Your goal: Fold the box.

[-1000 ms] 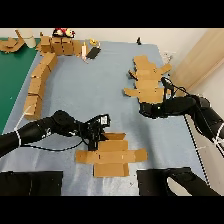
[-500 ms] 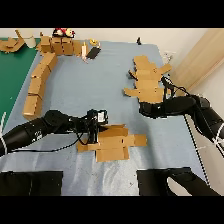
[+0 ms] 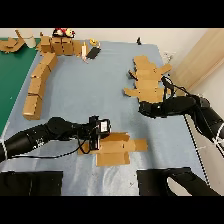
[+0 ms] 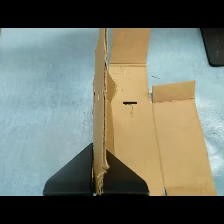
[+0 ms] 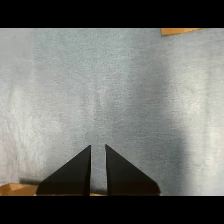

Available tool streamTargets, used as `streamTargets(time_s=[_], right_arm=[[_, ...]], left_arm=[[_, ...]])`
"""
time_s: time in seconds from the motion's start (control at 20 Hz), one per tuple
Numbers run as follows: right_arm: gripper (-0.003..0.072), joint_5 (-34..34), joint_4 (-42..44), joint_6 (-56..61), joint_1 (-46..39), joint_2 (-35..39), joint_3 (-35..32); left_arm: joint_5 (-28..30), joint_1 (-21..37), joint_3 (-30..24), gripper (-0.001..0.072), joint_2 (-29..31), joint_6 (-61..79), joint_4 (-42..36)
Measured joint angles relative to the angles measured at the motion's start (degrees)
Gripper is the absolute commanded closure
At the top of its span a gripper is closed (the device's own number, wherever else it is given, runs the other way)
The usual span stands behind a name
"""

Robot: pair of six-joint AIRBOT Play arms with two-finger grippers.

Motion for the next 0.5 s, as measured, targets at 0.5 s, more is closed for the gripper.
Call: streamTargets(time_s=[0.5], right_arm=[[0.0545,0.07,0.04,-0.02,0.00,0.00,0.00]], left_arm=[[1.07,-1.49,-2.19,0.0700,0.02,-0.15,-0.98]])
